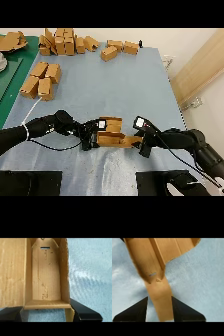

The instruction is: Fold the box.

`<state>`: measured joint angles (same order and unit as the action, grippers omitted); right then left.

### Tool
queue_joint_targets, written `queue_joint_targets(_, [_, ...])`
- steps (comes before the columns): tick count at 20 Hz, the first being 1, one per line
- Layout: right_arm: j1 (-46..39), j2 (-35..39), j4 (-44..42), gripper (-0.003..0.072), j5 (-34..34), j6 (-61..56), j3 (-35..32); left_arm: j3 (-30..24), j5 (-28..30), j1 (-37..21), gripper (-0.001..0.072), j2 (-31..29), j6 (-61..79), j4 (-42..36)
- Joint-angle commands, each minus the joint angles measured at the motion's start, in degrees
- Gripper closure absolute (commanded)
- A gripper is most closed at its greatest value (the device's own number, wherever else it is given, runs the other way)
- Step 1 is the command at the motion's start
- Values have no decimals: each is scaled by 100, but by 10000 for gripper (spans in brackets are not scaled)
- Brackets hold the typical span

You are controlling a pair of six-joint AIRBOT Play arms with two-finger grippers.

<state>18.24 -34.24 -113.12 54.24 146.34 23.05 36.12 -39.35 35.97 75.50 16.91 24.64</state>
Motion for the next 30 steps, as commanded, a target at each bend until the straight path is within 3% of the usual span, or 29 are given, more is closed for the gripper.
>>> queue_joint_targets(1, [50,-619,-256,225,-656,767,-87,7,0,2,290,0,2,0])
queue_joint_targets(13, [761,-1344,-776,231,-1537,1473,-74,7,-2,11,290,0,2,0])
queue_joint_targets(14, [763,-1362,-909,288,-1519,1587,-74,7,-2,11,290,0,2,0])
queue_joint_targets(15, [785,-1360,-960,419,-1513,1611,-74,7,-2,11,290,0,2,0])
queue_joint_targets(16, [826,-1355,-973,501,-1504,1613,-74,7,-2,11,290,0,2,0])
queue_joint_targets(21, [1121,-1366,-973,598,-1655,1613,-76,7,-2,11,290,0,2,0])
queue_joint_targets(25, [1244,-1449,-990,576,-1838,1613,-76,7,-2,11,290,0,2,0])
queue_joint_targets(27, [1294,-1543,-1086,326,-1882,1613,-76,7,-2,11,290,0,2,0])
queue_joint_targets(28, [1294,-1587,-1180,281,-1880,1611,-76,7,-2,11,290,0,2,2])
queue_joint_targets(30, [1294,-1641,-1285,278,-1882,1613,-76,7,-2,11,290,0,2,0])
